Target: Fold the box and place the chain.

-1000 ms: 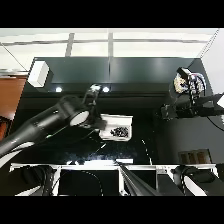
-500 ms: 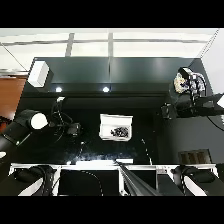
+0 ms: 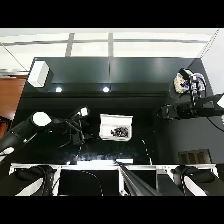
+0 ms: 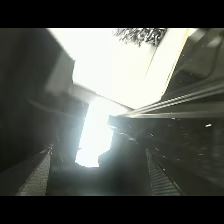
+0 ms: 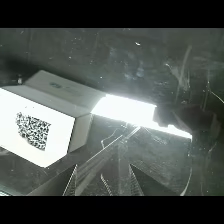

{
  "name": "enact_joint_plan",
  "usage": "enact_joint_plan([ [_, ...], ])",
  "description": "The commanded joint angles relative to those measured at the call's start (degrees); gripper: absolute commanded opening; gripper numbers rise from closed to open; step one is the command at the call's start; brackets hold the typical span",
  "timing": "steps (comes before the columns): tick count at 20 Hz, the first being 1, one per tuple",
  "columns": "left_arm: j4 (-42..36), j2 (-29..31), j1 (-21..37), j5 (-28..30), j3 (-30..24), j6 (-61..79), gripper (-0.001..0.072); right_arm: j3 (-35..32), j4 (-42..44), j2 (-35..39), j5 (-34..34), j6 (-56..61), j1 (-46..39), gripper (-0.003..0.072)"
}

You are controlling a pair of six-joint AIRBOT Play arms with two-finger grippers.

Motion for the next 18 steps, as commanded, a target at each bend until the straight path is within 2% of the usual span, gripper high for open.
enact_joint_plan([
  [1, -6.7, -6.5, -0.7, 0.6, 2.0, 15.6, 0.0711, 0.0, 0.0, 0.0, -0.1, 0.8, 0.0, 0.0373],
  [3, -6.8, -11.3, -1.0, -2.1, 4.9, 18.3, 0.0711, 0.0, -0.2, 0.0, -0.1, 0.8, 0.0, 0.0373],
  [7, -8.9, -16.5, -2.3, -2.3, 7.6, 17.9, 0.0711, 0.0, -1.2, 0.0, -1.1, 0.8, 0.0, 0.0373],
  [14, -9.0, -16.9, -3.3, -3.2, 8.9, 17.9, 0.0711, 0.0, -1.3, 0.0, -2.4, 0.8, 0.0, 0.0373],
  [18, -4.7, -16.9, -3.3, -4.2, 8.8, 17.4, 0.0711, 0.0, -1.3, 0.0, -2.5, 0.8, 0.0, 0.0373],
])
